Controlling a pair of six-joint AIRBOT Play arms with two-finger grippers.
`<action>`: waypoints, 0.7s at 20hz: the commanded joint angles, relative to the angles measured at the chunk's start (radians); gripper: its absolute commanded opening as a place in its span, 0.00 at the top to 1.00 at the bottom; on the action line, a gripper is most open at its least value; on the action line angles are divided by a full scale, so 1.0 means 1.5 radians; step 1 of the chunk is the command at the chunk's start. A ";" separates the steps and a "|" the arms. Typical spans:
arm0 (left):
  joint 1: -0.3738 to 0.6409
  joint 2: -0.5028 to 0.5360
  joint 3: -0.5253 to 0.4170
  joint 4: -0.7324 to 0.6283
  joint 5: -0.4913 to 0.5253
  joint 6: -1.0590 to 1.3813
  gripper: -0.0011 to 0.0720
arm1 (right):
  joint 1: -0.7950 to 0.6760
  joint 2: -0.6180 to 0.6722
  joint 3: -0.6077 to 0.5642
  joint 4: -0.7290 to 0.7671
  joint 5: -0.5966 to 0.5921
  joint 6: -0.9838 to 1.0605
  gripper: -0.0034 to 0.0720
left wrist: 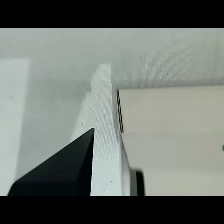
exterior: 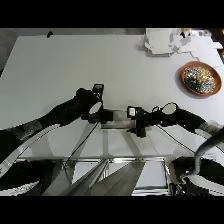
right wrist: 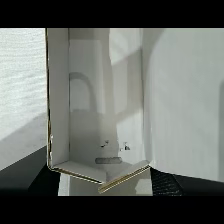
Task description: Fold the box and place the chain.
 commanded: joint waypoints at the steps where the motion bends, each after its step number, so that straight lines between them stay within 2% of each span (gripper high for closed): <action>1: 0.014 0.022 0.000 -0.014 -0.008 0.051 0.60 | 0.000 0.001 0.000 -0.001 0.002 0.000 0.42; 5: 0.048 0.086 0.000 -0.052 -0.034 0.266 0.57 | 0.000 0.001 0.000 -0.001 0.002 0.000 0.42; 7: 0.073 0.138 -0.008 -0.054 -0.057 0.434 0.22 | 0.000 0.001 0.000 -0.001 0.002 0.000 0.42; 9: 0.108 0.197 -0.037 -0.058 -0.055 0.566 0.20 | 0.000 0.001 0.000 -0.001 0.002 0.000 0.42; 11: 0.159 0.256 -0.098 -0.102 -0.028 0.769 0.20 | 0.000 0.001 0.000 -0.001 0.002 0.000 0.42; 14: 0.257 0.314 -0.226 -0.230 0.021 1.218 0.20 | 0.000 0.001 0.000 -0.001 0.002 -0.001 0.42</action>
